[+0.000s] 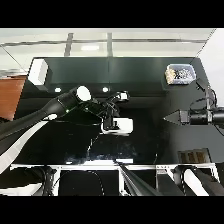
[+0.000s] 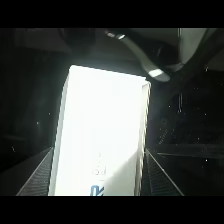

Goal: Fold the box and place the chain.

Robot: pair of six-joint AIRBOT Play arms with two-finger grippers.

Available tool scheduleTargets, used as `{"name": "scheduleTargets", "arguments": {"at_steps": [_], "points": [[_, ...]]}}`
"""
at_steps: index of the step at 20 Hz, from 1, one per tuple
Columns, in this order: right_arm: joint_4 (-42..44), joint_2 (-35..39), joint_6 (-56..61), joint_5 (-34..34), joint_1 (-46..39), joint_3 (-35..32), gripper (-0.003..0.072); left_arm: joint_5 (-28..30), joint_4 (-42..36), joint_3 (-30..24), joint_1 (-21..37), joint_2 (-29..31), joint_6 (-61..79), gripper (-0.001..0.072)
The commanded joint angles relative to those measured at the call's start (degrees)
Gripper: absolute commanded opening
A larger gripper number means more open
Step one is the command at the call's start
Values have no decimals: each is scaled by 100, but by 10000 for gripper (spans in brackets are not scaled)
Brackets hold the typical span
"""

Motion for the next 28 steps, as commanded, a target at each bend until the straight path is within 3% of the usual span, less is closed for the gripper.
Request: {"name": "scheduleTargets", "arguments": {"at_steps": [1, 9, 16, 28], "points": [[-2, 2, 2, -2, -4, 0, 10, -52, 55, 4, -4, -20, -15, 713], [-4, 2, 2, -4, -4, 0, 10, -323, 105, 4, -9, -20, -13, 713], [-2, 2, 7, -87, -4, 0, 10, -297, 859, 4, -293, -22, -13, 713], [-4, 2, 72, -133, -4, 0, 10, 621, 940, 4, -717, -304, -20, 713]]}}
